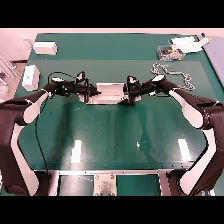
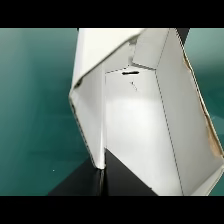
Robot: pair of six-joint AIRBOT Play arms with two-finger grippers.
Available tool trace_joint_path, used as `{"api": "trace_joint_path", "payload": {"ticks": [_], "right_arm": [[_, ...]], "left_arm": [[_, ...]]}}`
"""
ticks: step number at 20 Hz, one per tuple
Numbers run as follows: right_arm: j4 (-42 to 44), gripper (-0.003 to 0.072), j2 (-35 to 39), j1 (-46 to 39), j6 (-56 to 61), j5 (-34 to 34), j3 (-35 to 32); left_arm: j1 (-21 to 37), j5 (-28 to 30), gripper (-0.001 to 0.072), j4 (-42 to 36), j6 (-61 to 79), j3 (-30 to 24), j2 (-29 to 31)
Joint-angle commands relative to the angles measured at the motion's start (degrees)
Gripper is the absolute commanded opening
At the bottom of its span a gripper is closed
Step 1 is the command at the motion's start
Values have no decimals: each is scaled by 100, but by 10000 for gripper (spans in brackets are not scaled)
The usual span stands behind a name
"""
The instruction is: Fold the box and place the chain.
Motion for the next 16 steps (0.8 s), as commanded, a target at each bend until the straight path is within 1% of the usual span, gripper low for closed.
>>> {"api": "trace_joint_path", "payload": {"ticks": [1,9,10,16], "right_arm": [[-31,671,-52,7,0,11,28],[-35,638,-131,42,-2,11,140],[-35,585,-136,42,-4,9,151],[-37,583,-136,42,-2,11,170]], "left_arm": [[0,0,25,2,2,7,4],[0,0,25,2,2,7,4],[0,0,25,2,2,7,4],[0,2,25,2,4,7,4]]}}
